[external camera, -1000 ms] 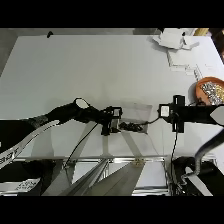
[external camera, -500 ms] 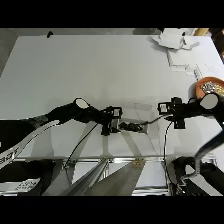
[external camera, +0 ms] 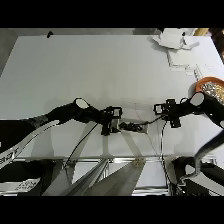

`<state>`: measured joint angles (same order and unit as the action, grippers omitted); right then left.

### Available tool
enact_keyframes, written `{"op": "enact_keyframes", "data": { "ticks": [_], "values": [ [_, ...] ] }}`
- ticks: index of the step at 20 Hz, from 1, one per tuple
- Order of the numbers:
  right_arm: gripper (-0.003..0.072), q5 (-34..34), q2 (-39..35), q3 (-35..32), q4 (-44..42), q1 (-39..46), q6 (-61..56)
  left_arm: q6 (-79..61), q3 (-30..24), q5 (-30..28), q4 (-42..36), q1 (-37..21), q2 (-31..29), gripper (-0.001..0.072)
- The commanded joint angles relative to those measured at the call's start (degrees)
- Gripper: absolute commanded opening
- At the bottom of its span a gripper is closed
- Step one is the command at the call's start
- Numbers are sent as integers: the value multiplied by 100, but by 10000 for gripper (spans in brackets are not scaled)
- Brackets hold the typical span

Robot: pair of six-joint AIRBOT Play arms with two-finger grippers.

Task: Fold the box and place the chain.

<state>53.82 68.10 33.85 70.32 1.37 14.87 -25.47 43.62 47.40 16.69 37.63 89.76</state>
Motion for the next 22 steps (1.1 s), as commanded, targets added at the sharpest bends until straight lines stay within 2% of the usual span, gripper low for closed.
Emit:
{"op": "enact_keyframes", "data": {
  "ticks": [1,3,6,9,13,16,19,22],
  "values": [
    [149,-74,138,-7,-4,2,66,-2,0,-2,2,-2,-2,273],
    [10,11,116,-7,-4,2,28,-2,0,0,2,-2,-2,273],
    [10,295,-315,-4,-7,2,-15,-2,0,-2,0,-2,-2,273],
    [10,640,-1276,-7,-188,2,-911,-2,0,-2,2,-2,-2,273],
    [10,1377,-2667,-7,-1451,0,-837,-2,0,0,-2,-2,-2,273],
    [10,1851,-3440,-7,-2540,0,-837,-2,0,-2,4,-2,-2,273],
    [10,1884,-3950,-7,-3512,0,-656,-2,0,0,2,-2,-2,273],
    [10,1902,-4124,-7,-4197,-52,-531,-2,0,0,4,-2,-2,273]
  ]
}}
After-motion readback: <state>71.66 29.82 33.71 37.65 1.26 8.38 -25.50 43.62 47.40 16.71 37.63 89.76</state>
